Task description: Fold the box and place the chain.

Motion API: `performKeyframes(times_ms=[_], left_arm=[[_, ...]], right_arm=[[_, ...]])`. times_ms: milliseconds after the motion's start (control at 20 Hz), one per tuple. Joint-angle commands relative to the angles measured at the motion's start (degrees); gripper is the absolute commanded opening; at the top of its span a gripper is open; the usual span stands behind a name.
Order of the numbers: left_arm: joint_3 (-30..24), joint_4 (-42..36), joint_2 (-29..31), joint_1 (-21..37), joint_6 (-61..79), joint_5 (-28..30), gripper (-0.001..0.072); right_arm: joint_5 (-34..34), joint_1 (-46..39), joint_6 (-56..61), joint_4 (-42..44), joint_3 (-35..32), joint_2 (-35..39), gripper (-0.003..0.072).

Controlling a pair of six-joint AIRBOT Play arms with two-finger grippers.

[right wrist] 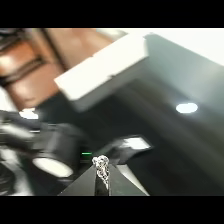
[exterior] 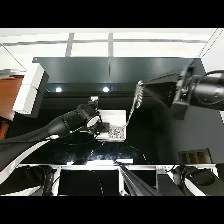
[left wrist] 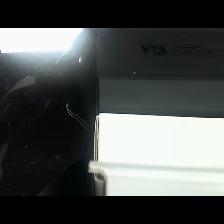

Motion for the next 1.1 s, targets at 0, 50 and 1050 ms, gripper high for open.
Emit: performKeyframes(times_ms=[0,50,1050], left_arm=[[-0.02,-0.02,-0.04,0.0,-0.02,0.09,0.0032],[-0.02,-0.04,-0.04,0.0,-0.02,0.11,0.0032],[-0.02,-0.13,-0.04,0.0,0.0,0.46,0.0031]], right_arm=[[0.94,5.49,2.38,0.5,-0.48,-4.74,0.0023],[1.01,6.67,3.45,-1.95,-0.72,-6.62,0.0024],[2.16,7.23,14.8,-14.38,-11.85,-15.76,0.0618]])
